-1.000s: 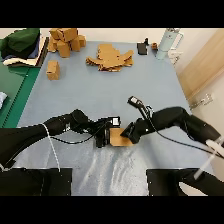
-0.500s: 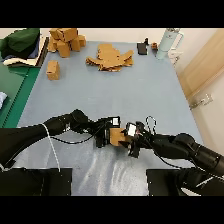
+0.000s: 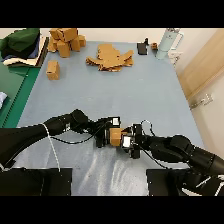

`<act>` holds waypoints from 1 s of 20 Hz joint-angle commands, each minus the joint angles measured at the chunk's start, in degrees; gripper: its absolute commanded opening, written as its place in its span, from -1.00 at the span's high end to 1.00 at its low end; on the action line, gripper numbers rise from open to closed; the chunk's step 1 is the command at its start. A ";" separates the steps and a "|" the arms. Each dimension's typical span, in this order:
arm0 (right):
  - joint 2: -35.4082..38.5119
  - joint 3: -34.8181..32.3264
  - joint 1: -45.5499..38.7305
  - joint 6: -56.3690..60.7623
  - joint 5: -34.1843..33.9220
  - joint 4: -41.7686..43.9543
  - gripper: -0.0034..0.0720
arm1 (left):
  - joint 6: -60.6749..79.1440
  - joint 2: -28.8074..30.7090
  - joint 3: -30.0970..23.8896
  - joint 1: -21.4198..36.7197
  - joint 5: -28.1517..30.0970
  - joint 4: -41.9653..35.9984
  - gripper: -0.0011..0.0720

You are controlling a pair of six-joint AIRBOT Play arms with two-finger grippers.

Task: Fold the box.

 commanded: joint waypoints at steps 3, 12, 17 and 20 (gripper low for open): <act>-1.46 -0.04 0.22 -3.39 0.24 -2.95 -0.64 | 0.00 0.00 -0.02 0.00 0.00 0.02 -0.65; -1.55 0.46 0.22 -3.39 1.14 -5.29 0.36 | 0.00 0.00 0.00 0.00 0.00 0.02 -0.65; -0.31 0.46 0.22 -3.37 0.85 -5.27 0.38 | 0.00 0.00 0.00 0.00 0.00 0.02 -0.65; 0.87 0.46 0.22 -3.37 0.15 -5.22 0.38 | 0.00 0.00 0.00 0.00 0.00 0.02 -0.65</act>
